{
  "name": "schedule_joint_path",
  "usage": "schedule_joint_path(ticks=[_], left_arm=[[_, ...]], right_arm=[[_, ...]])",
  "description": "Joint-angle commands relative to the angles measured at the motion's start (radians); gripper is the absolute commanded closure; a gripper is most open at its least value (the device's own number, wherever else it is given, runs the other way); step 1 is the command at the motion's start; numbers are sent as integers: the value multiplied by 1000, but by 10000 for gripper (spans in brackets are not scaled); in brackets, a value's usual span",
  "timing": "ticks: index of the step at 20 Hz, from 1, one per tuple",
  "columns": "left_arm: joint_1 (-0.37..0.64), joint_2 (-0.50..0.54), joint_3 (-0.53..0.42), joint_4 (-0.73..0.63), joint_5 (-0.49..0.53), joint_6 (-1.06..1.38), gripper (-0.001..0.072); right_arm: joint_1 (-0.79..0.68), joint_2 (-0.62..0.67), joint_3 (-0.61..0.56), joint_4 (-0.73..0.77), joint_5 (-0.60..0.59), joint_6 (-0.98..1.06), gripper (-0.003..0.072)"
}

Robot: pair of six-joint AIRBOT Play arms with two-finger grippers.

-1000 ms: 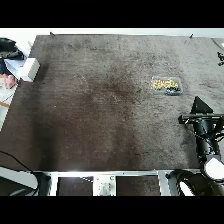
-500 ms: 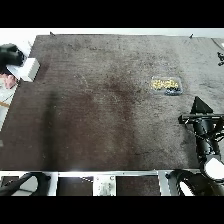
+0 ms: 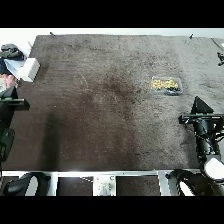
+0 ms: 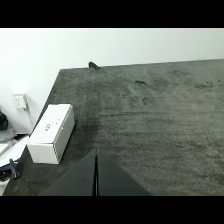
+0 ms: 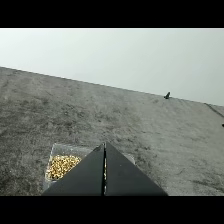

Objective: Fold the box and place the chain.

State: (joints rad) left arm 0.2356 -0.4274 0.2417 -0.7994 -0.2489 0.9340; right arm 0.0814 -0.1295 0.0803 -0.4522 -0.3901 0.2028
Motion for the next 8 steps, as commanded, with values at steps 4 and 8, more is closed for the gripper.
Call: schedule_joint_path(ticks=[4,8], left_arm=[[-2,72,-51,-47,32,42,700],[-2,72,-51,-47,58,32,698]], right_arm=[[0,0,-1,0,0,0,703],[0,0,-1,0,0,0,703]])
